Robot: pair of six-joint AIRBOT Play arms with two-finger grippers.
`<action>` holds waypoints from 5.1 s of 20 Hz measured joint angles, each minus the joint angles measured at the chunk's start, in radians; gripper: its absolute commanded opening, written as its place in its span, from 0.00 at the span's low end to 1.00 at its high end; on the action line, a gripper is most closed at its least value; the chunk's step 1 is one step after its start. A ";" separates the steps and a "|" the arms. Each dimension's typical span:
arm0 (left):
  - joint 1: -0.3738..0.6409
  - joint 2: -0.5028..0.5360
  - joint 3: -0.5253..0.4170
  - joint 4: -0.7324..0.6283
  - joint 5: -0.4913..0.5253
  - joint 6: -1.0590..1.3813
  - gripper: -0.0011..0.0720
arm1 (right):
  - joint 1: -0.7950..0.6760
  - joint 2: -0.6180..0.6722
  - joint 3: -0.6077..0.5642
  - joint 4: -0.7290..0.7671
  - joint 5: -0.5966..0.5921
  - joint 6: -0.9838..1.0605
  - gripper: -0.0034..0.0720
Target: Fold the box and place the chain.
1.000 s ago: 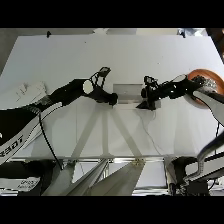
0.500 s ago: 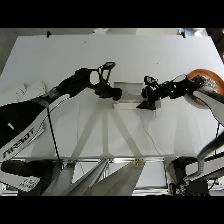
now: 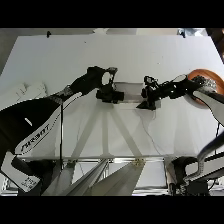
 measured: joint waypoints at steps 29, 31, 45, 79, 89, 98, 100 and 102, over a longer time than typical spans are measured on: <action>0.168 0.244 -0.011 -0.125 -0.171 0.592 0.48 | 0.000 0.000 0.000 0.001 0.000 0.003 0.44; 0.208 0.257 -0.049 -0.155 -0.160 0.818 0.48 | 0.000 0.000 0.000 0.001 0.000 0.003 0.44; 0.377 0.164 -0.291 -0.701 0.050 2.080 0.98 | 0.000 0.000 0.000 0.000 0.001 0.002 0.44; 0.292 0.077 -0.438 -1.057 0.158 2.416 0.97 | 0.000 0.000 0.000 0.000 0.002 0.002 0.44; 0.248 0.080 -0.440 -0.959 0.241 2.340 0.97 | 0.000 0.000 0.000 0.000 0.001 0.002 0.44; 0.222 0.082 -0.439 -0.916 0.291 2.301 0.31 | 0.000 0.000 0.000 0.000 0.001 0.000 0.44; 0.222 0.082 -0.439 -0.913 0.293 2.299 0.31 | 0.000 0.000 0.000 0.000 0.001 0.000 0.44; 0.222 0.082 -0.439 -0.912 0.297 2.298 0.31 | 0.000 0.000 0.000 0.000 0.001 0.001 0.44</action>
